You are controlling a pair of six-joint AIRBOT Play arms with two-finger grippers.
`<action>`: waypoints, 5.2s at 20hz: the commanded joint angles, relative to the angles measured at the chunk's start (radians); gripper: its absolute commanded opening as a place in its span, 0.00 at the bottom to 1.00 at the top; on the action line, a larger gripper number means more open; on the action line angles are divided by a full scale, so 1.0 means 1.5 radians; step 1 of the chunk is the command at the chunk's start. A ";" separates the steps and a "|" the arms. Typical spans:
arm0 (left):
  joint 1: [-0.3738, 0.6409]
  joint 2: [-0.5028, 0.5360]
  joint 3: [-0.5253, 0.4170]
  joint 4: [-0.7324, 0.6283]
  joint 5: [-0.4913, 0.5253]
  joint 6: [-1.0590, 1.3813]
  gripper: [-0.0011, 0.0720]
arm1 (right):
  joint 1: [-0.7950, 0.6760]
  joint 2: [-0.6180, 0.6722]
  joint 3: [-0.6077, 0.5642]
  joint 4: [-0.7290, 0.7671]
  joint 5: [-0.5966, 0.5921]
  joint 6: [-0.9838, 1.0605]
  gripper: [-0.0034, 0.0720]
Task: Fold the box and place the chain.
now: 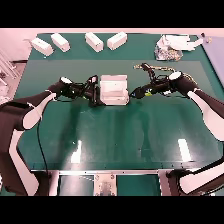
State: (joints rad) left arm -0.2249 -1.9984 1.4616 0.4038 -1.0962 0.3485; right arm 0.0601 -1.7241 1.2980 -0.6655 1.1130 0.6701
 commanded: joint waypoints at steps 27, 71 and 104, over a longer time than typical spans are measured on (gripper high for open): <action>0.000 0.000 0.000 0.000 -0.003 0.000 0.52 | 0.045 0.002 0.021 -0.039 -0.039 0.055 0.60; 0.000 0.000 0.000 0.000 -0.014 0.000 0.52 | 0.267 -0.018 0.122 -0.563 -0.034 0.753 0.51; 0.000 0.000 0.000 0.000 -0.014 0.000 0.52 | 0.245 0.039 0.193 -0.685 0.033 0.684 0.61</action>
State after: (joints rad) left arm -0.2249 -1.9987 1.4612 0.4015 -1.1160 0.3481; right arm 0.4419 -1.7016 1.5852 -1.6802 1.1400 1.7676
